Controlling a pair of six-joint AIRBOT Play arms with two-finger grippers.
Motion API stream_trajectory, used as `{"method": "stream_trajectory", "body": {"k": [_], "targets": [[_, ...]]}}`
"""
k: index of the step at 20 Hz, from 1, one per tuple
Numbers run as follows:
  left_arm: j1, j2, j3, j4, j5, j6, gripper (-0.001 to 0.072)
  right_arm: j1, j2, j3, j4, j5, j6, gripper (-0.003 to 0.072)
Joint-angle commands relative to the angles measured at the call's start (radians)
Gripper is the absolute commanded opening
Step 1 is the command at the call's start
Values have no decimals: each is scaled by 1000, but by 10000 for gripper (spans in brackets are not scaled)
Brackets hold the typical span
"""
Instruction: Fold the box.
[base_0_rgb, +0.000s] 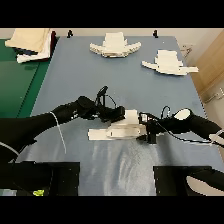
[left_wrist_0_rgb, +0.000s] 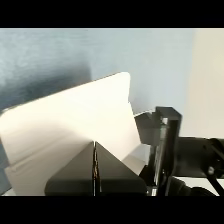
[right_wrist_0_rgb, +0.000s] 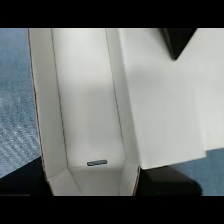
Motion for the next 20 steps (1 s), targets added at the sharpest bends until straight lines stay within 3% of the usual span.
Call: {"method": "stream_trajectory", "body": {"k": [1,5,8,11,16,20], "targets": [[-1,-43,1,0,-60,-36,15,0,0,0,1,-1,0,603],[0,-44,14,0,-69,-23,16,0,0,0,1,-1,0,604],[4,-28,76,-1,-94,96,16,0,0,0,1,-1,0,604],[26,80,111,17,-114,244,14,0,0,0,1,-1,0,604],[126,341,-2,278,-314,220,15,0,0,0,1,-1,0,603],[146,463,-54,517,-471,490,18,0,0,0,1,-1,0,604]]}}
